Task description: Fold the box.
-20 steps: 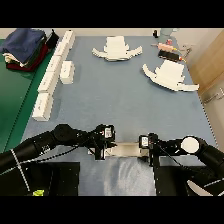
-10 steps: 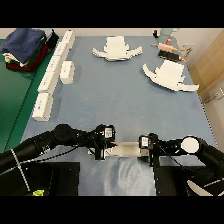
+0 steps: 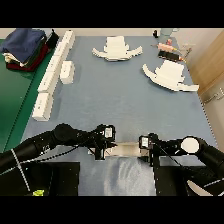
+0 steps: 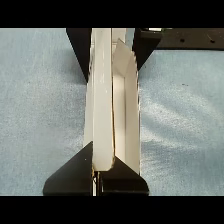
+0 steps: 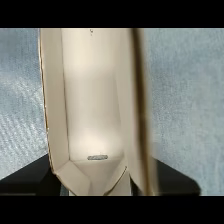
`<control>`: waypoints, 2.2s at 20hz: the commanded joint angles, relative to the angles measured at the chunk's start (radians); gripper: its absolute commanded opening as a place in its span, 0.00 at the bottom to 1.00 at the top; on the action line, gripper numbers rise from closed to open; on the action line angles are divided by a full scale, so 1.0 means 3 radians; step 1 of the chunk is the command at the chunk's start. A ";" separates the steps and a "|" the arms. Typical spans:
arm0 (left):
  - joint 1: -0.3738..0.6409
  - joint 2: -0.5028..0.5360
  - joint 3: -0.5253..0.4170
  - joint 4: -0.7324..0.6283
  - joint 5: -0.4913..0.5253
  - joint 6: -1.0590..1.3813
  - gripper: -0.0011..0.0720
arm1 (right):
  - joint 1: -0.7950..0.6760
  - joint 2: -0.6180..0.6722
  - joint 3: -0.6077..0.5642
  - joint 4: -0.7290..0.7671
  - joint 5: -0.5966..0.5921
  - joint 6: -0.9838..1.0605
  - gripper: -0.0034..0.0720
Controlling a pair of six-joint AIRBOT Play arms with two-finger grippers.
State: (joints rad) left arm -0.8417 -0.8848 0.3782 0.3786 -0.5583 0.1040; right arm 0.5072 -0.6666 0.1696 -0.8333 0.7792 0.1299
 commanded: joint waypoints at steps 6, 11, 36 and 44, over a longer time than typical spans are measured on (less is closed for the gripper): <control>-0.0001 -0.0001 0.0000 0.0001 -0.0001 0.0000 0.04 | -0.0001 0.0003 0.0003 0.0000 -0.0008 0.0000 0.72; -0.0001 -0.0001 0.0000 -0.0004 0.0018 0.0000 0.04 | -0.0001 0.0003 0.0003 0.0000 -0.0008 0.0000 0.72; -0.0060 0.1371 0.0003 0.1414 -0.1209 -0.5131 0.04 | -0.0001 0.0003 0.0003 0.0000 -0.0008 0.0000 0.72; -0.0594 0.0061 0.0392 0.0034 0.0103 -0.5194 0.04 | -0.0001 0.0003 0.0004 0.0000 -0.0008 0.0000 0.72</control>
State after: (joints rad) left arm -0.9836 -0.7383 0.4366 0.5072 -0.6609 -1.4307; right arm 0.5064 -0.6670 0.1696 -0.8337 0.7761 0.1299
